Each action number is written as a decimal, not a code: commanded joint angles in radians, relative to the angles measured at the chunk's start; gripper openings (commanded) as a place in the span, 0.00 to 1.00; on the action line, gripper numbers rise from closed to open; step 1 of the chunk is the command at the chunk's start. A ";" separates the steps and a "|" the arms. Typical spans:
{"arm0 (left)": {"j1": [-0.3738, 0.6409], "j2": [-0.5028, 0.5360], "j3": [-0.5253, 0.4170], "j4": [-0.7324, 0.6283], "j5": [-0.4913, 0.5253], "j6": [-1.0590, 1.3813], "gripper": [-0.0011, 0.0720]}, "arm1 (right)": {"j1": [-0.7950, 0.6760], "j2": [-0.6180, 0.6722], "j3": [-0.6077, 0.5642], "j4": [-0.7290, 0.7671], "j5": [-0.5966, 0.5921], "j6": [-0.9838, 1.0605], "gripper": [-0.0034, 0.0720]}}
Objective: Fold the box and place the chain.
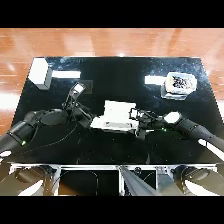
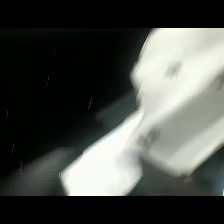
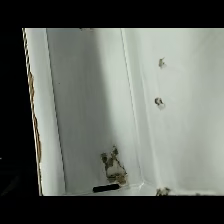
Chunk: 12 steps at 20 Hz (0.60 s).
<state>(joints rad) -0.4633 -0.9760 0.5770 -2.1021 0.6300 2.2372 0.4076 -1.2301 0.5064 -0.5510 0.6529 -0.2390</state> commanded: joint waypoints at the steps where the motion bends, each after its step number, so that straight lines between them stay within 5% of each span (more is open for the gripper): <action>1: 0.038 0.010 0.001 0.136 0.241 0.193 0.87 | 0.000 0.000 0.000 0.000 0.000 0.000 0.80; 5: 0.025 0.001 0.001 0.125 0.136 0.541 0.87 | 0.000 0.000 0.000 0.000 0.000 0.000 0.80; 12: -0.010 -0.101 0.003 -0.018 0.037 0.672 0.87 | 0.000 0.000 0.000 0.000 0.000 0.000 0.80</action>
<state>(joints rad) -0.4541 -1.0451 0.5781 -2.0487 0.6945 2.7964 0.4076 -1.2301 0.5064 -0.5510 0.6533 -0.2390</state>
